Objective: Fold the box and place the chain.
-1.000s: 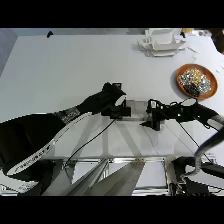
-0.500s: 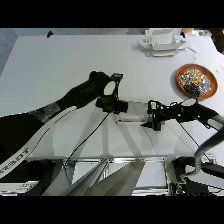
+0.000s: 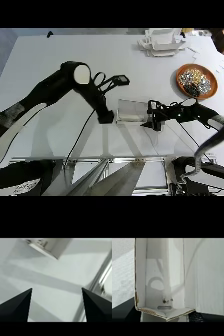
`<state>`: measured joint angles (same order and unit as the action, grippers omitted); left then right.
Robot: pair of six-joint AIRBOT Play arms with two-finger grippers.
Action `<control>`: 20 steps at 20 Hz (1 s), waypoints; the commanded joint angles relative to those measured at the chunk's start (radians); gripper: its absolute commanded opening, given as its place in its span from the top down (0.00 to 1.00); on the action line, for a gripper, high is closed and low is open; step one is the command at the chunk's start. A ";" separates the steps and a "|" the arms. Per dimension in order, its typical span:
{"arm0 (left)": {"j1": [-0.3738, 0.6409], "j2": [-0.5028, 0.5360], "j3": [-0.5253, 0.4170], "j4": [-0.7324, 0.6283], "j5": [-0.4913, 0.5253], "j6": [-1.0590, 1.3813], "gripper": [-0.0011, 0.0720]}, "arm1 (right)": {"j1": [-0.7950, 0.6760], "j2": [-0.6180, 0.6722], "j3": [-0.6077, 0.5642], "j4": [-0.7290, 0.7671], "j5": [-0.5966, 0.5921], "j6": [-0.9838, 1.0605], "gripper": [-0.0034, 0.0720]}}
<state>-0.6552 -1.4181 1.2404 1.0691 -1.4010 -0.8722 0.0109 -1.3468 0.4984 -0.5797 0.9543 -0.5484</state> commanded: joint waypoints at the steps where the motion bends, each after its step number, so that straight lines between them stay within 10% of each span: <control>1: 0.104 0.097 -0.249 -0.202 0.147 0.875 0.03 | 0.000 0.000 0.000 0.001 0.000 0.001 0.43; 4: 0.200 0.062 -0.424 -0.388 0.339 1.207 0.03 | 0.000 0.000 0.000 0.001 0.000 0.000 0.43; 9: 0.219 -0.071 -0.448 -0.528 0.500 1.360 0.03 | 0.000 0.000 0.000 0.001 0.000 0.001 0.43; 20: 0.197 -0.183 -0.431 -0.763 0.498 1.586 0.02 | 0.000 0.000 0.000 0.001 0.000 0.001 0.43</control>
<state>-0.4561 -1.5902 0.8036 0.3370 -0.9005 0.6872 0.0109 -1.3468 0.4980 -0.5789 0.9539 -0.5480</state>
